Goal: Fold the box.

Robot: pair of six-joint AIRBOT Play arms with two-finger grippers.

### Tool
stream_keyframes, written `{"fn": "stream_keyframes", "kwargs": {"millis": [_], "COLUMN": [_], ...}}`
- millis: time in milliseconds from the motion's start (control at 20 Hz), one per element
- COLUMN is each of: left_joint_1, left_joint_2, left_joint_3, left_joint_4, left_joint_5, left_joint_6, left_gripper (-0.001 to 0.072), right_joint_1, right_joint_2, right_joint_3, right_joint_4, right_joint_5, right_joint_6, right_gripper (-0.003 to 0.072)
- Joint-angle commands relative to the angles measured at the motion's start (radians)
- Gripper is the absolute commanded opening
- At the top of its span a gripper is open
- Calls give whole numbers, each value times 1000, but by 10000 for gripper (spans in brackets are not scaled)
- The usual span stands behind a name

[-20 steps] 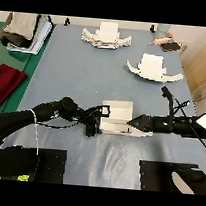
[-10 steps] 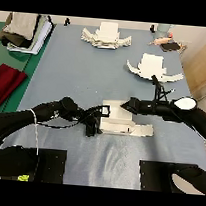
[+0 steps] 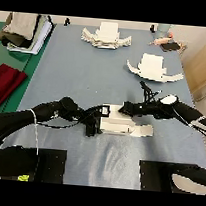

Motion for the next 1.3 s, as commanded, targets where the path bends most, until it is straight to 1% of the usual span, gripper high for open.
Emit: {"fn": "stream_keyframes", "kwargs": {"millis": [0, 500, 650, 750, 850, 950, 1100, 1200, 1250], "left_joint_1": [-1, -1, -1, -1, -1, -1, -1, -1, -1], "left_joint_2": [0, 0, 0, 0, -1, 0, 0, -1, 0], "left_joint_3": [0, 0, 0, 0, 0, 0, 0, 0, 0], "left_joint_4": [1, 1, 1, 1, 1, 1, 1, 1, 1], "left_joint_5": [1, 1, 1, 1, 1, 1, 1, 1, 1], "left_joint_6": [1, 1, 1, 1, 0, 1, 1, 1, 1], "left_gripper": [447, 447, 447, 447, 447, 447, 447, 447, 447], "right_joint_1": [1, 0, 0, 0, 0, 1, 2, 2, 2], "right_joint_2": [-20, -5, 78, 159, 250, 345, 480, 539, 555], "right_joint_3": [0, 6, 45, 58, 58, 55, 35, 13, 1], "right_joint_4": [-10, 11, -3, -66, -172, -255, -335, -428, -484], "right_joint_5": [4, 23, 45, 64, 123, 219, 373, 463, 488], "right_joint_6": [-29, -29, -46, -42, -10, 19, 0, -10, -10], "right_gripper": [0, 0, 0, 0, 0, 0, 0, 9, 114]}}
